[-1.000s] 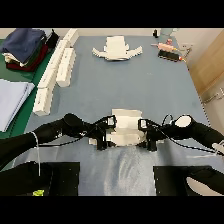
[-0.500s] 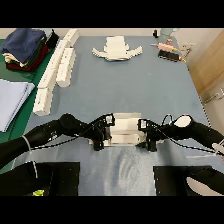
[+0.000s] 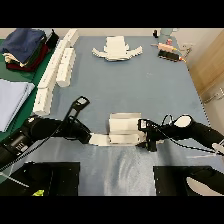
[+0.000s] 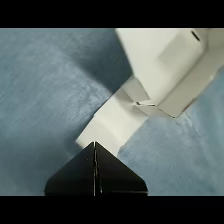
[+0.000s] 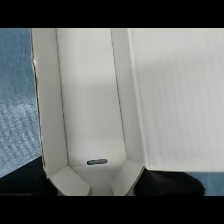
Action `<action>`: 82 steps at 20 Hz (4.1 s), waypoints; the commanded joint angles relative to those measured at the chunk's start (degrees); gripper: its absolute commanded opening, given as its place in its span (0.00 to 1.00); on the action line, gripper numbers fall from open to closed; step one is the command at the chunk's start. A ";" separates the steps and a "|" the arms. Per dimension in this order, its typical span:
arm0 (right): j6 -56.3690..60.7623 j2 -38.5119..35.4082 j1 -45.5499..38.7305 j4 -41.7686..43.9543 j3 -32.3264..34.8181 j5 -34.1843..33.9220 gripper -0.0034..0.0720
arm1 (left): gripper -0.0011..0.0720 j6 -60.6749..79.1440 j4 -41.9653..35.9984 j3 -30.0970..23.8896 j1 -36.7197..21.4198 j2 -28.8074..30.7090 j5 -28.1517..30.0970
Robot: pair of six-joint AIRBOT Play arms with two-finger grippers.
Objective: Fold the box.
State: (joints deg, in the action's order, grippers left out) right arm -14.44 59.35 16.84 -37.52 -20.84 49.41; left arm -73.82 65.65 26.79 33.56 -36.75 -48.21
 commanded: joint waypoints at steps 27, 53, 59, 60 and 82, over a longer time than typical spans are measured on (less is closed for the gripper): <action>0.00 -0.04 0.00 0.00 -0.04 0.00 0.85 | 0.04 -14.01 -25.70 -4.22 4.68 -13.14 10.14; 0.00 -0.02 0.00 0.00 -0.04 0.00 0.85 | 0.47 -10.36 -26.32 0.15 4.68 -13.33 11.76; 0.00 -0.02 0.00 0.02 -0.04 0.00 0.85 | 0.47 -10.49 -26.62 0.83 5.60 -13.62 11.89; 0.00 -0.04 0.00 0.00 -0.04 0.00 0.85 | 0.47 -13.33 -24.09 1.38 6.47 -13.62 11.85; 0.00 -0.02 0.00 0.00 -0.04 0.00 0.85 | 0.47 -49.42 5.40 12.31 17.51 -22.58 4.24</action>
State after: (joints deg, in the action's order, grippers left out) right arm -14.39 59.35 16.78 -37.65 -20.84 49.25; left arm -118.87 66.06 37.30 50.68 -58.30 -39.42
